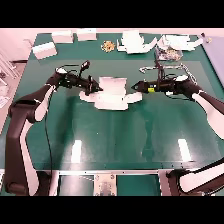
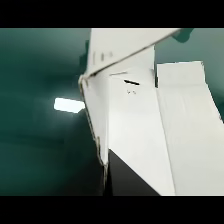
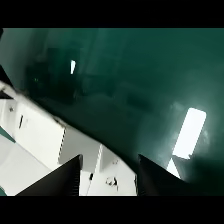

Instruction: Fold the box and place the chain.

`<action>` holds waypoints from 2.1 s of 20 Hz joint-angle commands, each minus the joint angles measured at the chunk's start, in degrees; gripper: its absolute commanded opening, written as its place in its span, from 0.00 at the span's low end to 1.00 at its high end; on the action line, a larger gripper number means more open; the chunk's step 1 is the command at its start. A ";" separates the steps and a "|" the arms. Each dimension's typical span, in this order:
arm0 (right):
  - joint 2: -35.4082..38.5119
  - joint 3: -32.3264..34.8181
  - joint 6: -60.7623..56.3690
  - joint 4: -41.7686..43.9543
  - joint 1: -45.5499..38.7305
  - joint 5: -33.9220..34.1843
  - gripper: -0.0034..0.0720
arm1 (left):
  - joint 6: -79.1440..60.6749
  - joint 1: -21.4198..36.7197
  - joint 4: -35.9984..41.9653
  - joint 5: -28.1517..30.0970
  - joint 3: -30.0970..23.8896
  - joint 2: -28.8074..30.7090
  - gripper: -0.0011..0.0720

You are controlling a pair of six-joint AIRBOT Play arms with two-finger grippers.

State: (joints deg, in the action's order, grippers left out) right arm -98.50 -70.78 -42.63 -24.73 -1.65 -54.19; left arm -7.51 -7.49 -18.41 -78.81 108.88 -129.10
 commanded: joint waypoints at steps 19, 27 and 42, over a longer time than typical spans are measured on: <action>0.04 -1.77 2.64 3.15 -4.85 -2.86 0.63 | -22.45 0.09 8.35 10.36 -17.68 8.79 0.03; 0.04 -1.77 2.64 3.15 -4.85 -2.91 0.63 | -26.05 0.04 7.58 9.38 -18.71 8.72 0.03; 0.07 -1.77 4.35 3.32 -4.04 -3.85 0.63 | -26.97 0.04 5.01 7.39 -18.58 7.48 0.04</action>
State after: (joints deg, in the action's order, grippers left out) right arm -98.48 -72.51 -39.66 -21.45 -5.74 -58.08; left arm -34.06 -7.40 -12.97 -71.22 90.28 -121.56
